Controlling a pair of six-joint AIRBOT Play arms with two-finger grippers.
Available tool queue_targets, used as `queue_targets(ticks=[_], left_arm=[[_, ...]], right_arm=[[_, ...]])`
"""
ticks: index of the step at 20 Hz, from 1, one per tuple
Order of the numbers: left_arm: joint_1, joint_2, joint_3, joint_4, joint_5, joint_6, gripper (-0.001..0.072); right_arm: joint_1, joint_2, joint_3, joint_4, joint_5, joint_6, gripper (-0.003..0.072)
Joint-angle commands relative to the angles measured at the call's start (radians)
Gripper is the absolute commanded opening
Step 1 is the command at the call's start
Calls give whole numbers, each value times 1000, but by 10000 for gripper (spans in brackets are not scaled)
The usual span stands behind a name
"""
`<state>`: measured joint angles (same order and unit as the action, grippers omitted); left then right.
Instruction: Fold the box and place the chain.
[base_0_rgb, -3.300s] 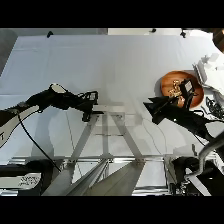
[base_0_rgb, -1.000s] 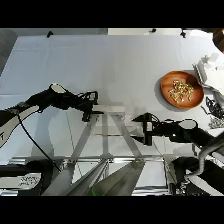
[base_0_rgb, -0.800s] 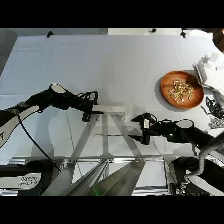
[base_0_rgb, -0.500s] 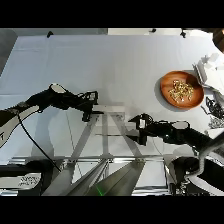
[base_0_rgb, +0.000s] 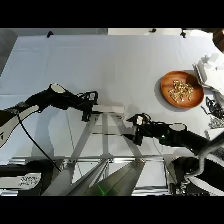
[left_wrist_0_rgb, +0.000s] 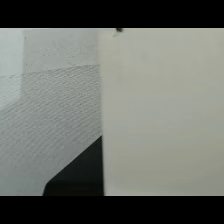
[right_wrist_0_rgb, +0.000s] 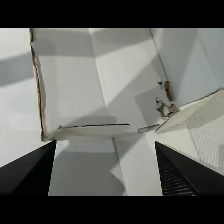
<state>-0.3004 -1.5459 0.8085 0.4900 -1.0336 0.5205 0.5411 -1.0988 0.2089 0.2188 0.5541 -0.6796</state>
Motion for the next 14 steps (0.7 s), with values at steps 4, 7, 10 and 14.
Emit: queue_targets(ticks=[4,7,10,14], left_arm=[[0,0,1,-3,-3,-1,12],[0,0,1,-3,-3,-1,12],[0,0,1,-3,-3,-1,12],[0,0,1,-3,-3,-1,12]], right_arm=[[11,0,1,82,-89,102,704],[11,0,1,73,-87,106,702],[11,0,1,-1,-100,103,702],[19,2,1,-92,-101,103,702]])
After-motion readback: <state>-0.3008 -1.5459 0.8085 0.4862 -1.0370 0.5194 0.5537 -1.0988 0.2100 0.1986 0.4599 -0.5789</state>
